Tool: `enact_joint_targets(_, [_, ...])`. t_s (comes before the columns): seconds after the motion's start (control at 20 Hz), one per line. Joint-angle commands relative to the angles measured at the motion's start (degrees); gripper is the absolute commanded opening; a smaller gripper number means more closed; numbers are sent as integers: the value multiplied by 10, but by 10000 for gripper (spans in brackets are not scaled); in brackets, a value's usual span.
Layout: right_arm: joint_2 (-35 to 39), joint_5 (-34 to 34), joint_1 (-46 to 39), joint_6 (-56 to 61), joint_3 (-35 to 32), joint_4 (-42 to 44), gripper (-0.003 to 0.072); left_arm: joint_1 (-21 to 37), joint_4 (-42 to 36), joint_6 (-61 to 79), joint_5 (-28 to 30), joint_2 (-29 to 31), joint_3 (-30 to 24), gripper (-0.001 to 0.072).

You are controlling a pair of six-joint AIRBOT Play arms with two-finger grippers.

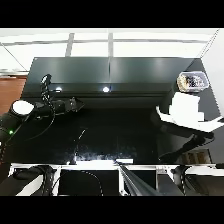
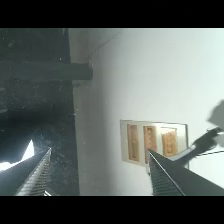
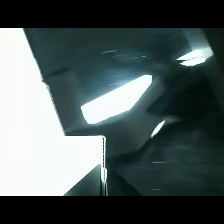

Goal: Fold the box and place the chain.

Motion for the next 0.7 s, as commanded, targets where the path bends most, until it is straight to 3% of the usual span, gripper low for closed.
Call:
enact_joint_targets(0.0, [56,17,31,-16,-67,69,7,0,-1,-1,-10,0,0,709])
enact_joint_targets(0.25, [157,9,144,-28,-187,169,8,0,-1,0,-34,0,0,710])
enact_joint_targets(0.65, [472,-297,431,-65,-450,362,8,-2,-27,0,-52,0,0,709])
